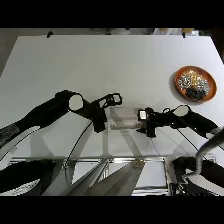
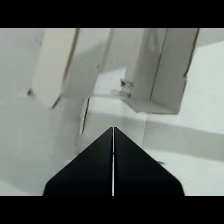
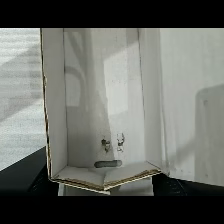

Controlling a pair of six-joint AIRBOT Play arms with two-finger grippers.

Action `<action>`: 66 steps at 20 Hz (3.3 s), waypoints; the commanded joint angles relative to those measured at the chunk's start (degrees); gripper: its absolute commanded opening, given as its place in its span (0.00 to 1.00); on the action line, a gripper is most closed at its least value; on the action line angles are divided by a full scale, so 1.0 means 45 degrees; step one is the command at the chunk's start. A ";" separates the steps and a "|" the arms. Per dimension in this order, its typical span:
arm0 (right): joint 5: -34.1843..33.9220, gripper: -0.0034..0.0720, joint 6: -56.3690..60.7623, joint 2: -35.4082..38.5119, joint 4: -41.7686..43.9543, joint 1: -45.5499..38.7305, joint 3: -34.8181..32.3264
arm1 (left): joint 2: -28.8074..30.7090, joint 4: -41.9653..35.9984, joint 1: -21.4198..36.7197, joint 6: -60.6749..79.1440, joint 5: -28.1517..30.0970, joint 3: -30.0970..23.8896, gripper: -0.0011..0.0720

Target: Fold the box and place the chain.

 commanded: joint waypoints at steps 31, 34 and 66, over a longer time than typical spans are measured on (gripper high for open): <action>0.0000 0.57 0.0005 0.0010 0.0005 0.0000 0.0005 | -0.0602 -0.2127 -0.0316 0.6999 0.1681 -0.0952 0.21; 0.0000 0.57 0.0005 0.0010 0.0005 0.0000 0.0005 | -0.0602 -0.2642 -0.0316 0.6999 0.1962 -0.0952 0.21; 0.0000 0.57 0.0005 0.0010 0.0000 0.0005 0.0005 | 0.2798 0.0743 0.3167 -0.9301 0.0491 -0.1676 0.02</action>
